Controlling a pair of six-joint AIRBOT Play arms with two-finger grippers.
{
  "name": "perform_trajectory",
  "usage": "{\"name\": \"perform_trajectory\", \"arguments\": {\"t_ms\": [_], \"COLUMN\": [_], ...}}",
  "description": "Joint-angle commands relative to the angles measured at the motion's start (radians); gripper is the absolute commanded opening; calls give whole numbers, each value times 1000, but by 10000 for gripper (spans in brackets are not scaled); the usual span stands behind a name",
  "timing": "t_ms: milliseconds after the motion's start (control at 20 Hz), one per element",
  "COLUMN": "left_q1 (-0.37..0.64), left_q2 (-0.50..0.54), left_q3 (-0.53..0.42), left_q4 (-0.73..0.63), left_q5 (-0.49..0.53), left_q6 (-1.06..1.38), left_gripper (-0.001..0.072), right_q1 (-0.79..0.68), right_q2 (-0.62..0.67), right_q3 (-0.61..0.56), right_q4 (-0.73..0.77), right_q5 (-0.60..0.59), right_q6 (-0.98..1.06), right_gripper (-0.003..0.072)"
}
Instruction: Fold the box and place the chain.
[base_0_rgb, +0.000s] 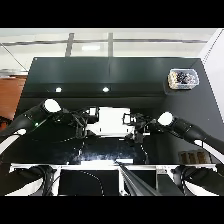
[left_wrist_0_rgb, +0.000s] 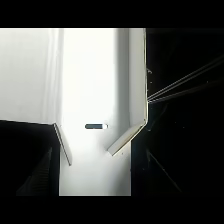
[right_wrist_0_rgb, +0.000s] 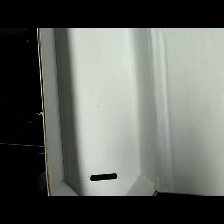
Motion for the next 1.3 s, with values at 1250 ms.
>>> {"name": "perform_trajectory", "arguments": {"t_ms": [1250], "left_q1": [-56], "left_q2": [-36], "left_q3": [-1], "left_q4": [-85], "left_q5": [74], "left_q6": [-61], "left_gripper": [355], "right_q1": [0], "right_q2": [-1], "right_q3": [0], "right_q4": [3], "right_q5": [-2], "right_q6": [0], "right_gripper": [467]}}
